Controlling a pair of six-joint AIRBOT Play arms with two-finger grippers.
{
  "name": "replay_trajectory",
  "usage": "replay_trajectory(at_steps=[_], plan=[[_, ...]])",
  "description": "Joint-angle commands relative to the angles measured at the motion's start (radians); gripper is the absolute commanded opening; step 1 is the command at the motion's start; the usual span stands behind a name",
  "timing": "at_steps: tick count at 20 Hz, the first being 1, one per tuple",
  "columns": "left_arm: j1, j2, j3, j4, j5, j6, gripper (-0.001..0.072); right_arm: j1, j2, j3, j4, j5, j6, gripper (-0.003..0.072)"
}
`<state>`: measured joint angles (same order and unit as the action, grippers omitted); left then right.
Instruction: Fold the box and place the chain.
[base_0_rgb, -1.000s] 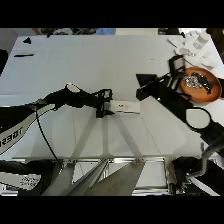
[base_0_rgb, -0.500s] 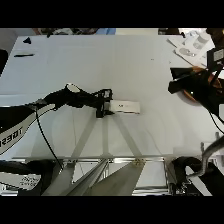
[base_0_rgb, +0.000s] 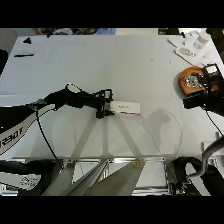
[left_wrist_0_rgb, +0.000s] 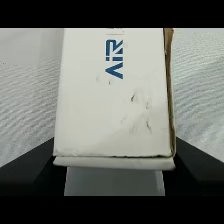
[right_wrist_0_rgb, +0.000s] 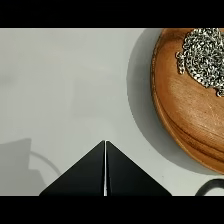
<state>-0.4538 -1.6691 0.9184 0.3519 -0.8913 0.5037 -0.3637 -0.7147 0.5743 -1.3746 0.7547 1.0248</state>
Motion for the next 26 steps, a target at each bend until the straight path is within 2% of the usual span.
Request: replay_trajectory(at_steps=[1, 3, 4, 6, 10, 15, 17, 20, 24, 26], plan=[[-0.004, 0.001, 0.000, -0.005, -0.048, -0.014, 0.0341, -0.010, 0.000, 0.001, -0.032, 0.023, 0.026, 0.0009], [-0.005, 0.001, 0.000, -0.002, -0.048, -0.016, 0.0304, -0.010, 0.000, 0.001, -0.032, 0.023, 0.026, 0.0009], [-0.005, 0.001, 0.000, -0.003, -0.048, -0.016, 0.0223, -0.010, 0.000, 0.001, -0.032, 0.023, 0.026, 0.0009], [-0.005, 0.011, 0.000, -0.001, -0.048, -0.016, 0.0009, -0.010, 0.000, 0.001, -0.032, 0.023, 0.026, 0.0009], [-0.005, 0.104, 0.000, 0.005, -0.002, -0.140, 0.0006, -0.010, 0.000, 0.001, -0.031, 0.024, 0.026, 0.0009], [-0.005, 0.332, 0.000, 0.101, 0.140, -0.351, 0.0006, -0.010, 0.000, 0.001, -0.015, 0.023, 0.026, 0.0009], [-0.005, 0.439, 0.000, 0.119, 0.220, -0.473, 0.0006, -0.010, 0.000, 0.001, -0.015, 0.023, 0.026, 0.0009], [0.005, 0.605, 0.000, 0.173, 0.410, -0.784, 0.0005, -0.010, 0.000, 0.001, -0.016, 0.023, 0.026, 0.0009], [0.013, 0.805, 0.000, 0.488, 0.592, -1.144, 0.0003, -0.010, 0.000, 0.001, -0.016, 0.023, 0.025, 0.0009], [0.058, 0.882, 0.000, 0.615, 0.591, -1.374, 0.0003, -0.010, 0.000, 0.001, -0.016, 0.023, 0.025, 0.0009]])
